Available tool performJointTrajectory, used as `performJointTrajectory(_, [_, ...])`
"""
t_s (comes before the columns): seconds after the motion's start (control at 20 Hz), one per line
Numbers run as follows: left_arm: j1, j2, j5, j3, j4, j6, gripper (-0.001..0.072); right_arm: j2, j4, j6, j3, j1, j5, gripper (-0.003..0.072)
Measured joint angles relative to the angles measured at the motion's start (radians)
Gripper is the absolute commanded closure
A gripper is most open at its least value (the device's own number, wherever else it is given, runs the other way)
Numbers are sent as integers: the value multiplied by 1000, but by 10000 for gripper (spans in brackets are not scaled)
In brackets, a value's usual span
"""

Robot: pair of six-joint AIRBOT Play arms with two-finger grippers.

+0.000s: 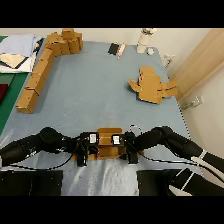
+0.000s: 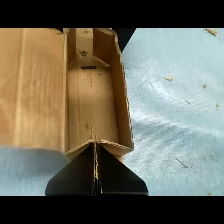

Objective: Fold the box.

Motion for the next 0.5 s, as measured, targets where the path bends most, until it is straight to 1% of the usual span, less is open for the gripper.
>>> performJointTrajectory(0.15, [24,44,3,0,129,-188,697,0,-2,0,0,0,-2,161])
performJointTrajectory(0.3, [74,140,-49,3,319,-478,696,0,-3,0,0,0,-2,161])
performJointTrajectory(0.4, [115,229,-85,15,458,-732,697,0,-4,0,0,0,-2,161])
performJointTrajectory(0.5, [171,315,-123,21,615,-1062,697,0,-4,0,0,0,-2,161])
